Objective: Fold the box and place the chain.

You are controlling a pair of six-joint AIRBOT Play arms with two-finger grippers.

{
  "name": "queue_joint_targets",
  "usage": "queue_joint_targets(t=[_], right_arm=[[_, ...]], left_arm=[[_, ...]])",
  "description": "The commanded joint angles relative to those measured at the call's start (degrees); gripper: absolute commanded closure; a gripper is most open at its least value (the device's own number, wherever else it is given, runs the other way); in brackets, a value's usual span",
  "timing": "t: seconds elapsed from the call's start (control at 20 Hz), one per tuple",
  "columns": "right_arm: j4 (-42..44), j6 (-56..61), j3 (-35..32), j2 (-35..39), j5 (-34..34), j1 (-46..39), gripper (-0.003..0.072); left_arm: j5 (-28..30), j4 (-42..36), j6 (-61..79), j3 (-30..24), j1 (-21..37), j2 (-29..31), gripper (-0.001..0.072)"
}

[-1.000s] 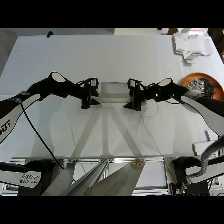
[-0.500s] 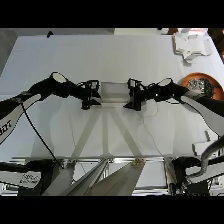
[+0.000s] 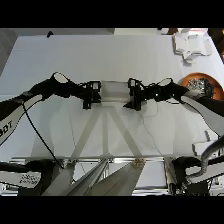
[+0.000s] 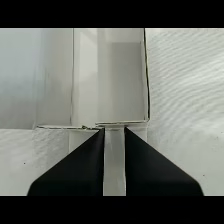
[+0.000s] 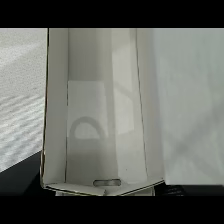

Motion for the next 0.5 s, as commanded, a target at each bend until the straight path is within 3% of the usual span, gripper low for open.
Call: queue_joint_targets(t=[0.0, 0.45], right_arm=[[-0.1, 0.0, 0.0, 0.0, 0.2, 0.1, 0.0167], [-0.1, 0.0, 0.0, 0.0, 0.2, 0.1, 0.0167]], left_arm=[[0.8, 0.1, 0.0, 0.0, -0.2, 0.0, 0.0577], [1.8, -1.2, 0.0, 0.0, 0.0, 1.4, 0.0572]])
